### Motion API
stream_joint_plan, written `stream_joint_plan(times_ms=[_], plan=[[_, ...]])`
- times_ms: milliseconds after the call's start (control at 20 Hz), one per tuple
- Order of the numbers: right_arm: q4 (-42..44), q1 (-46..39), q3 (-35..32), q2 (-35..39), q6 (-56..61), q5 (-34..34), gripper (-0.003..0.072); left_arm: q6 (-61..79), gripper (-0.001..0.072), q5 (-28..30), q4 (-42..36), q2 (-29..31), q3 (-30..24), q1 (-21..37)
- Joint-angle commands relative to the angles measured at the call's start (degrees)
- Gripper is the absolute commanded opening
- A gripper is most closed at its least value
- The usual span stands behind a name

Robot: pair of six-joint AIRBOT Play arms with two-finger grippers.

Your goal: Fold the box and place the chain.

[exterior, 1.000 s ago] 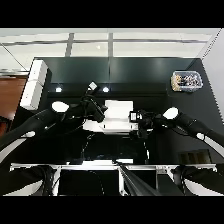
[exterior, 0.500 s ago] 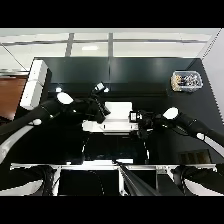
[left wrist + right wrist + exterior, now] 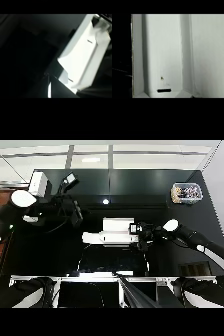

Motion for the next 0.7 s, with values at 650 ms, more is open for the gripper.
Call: stream_joint_plan(times_ms=[650], plan=[[0.0, 0.1, 0.0, 0.0, 0.0, 0.0, 0.0008, 26.1, 0.0588, 19.5, -5.5, -7.0, -15.7, -14.3]])
